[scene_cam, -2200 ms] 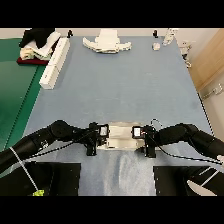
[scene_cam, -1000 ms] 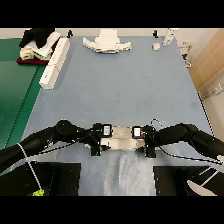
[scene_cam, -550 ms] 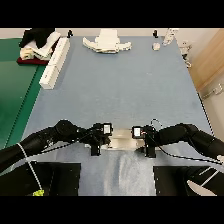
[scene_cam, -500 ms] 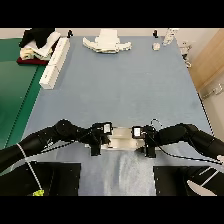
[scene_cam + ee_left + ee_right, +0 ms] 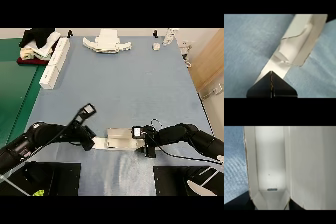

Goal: Fold the box.

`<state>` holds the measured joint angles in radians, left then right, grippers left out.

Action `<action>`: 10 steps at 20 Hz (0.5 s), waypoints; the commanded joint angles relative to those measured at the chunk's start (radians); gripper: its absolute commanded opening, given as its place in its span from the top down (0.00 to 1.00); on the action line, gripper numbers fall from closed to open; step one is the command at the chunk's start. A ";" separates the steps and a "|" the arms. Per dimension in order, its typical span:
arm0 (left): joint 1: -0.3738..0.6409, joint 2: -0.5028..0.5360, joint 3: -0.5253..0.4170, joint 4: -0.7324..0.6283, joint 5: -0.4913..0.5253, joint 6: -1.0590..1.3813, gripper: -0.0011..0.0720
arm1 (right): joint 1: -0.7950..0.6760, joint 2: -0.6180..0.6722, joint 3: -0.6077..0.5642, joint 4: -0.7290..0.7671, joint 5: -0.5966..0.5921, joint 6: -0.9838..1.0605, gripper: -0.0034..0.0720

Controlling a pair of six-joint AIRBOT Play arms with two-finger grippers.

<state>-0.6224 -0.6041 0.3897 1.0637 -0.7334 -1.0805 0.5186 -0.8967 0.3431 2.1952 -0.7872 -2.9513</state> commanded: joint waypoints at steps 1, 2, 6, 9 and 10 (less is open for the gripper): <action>0.108 0.135 0.001 0.316 -0.175 -0.679 0.97 | 0.001 0.000 0.000 0.000 0.000 0.000 0.36; 0.158 0.140 0.001 0.325 -0.229 -0.724 0.97 | 0.001 0.000 0.000 0.000 0.000 0.000 0.36; 0.291 0.092 -0.018 0.211 -0.304 -0.713 0.97 | 0.001 0.000 0.000 0.000 0.001 0.000 0.36; 0.298 -0.012 -0.051 0.076 -0.248 -0.655 0.97 | 0.001 0.000 0.000 0.000 0.001 0.000 0.36; 0.298 -0.053 -0.059 0.016 -0.217 -0.618 0.97 | 0.001 0.000 0.000 0.000 0.000 0.000 0.36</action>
<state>-0.3489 -0.5827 0.3527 1.2060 -0.9783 -1.7214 0.5186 -0.8967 0.3431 2.1952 -0.7868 -2.9513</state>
